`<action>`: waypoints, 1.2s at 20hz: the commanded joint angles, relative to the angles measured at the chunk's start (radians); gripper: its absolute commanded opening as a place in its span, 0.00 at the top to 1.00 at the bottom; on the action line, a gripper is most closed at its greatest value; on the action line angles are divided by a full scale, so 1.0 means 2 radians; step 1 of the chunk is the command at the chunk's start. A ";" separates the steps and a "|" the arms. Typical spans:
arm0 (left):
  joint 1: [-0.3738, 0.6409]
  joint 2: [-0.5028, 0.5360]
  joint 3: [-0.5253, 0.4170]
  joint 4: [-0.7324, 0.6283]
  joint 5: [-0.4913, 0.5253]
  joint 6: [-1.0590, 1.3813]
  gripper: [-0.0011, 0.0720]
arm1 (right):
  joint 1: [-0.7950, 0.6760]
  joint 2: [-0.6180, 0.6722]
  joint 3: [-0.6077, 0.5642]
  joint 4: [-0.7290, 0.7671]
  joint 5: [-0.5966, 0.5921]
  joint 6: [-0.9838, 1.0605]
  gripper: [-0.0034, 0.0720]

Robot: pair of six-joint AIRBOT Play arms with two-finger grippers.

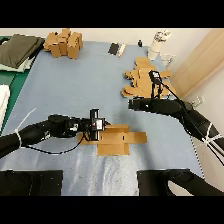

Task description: Fold the box.

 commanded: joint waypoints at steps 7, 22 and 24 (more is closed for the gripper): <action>-0.008 -0.008 -0.029 -0.041 -0.008 0.021 0.97 | 0.001 0.000 0.000 0.000 0.004 0.000 0.95; -0.044 0.015 -0.048 -0.042 -0.009 0.012 0.97 | 0.001 0.000 0.000 0.000 0.007 0.000 0.95; -0.055 0.018 -0.048 -0.042 -0.010 0.000 0.97 | 0.001 0.000 0.000 0.000 0.007 0.000 0.95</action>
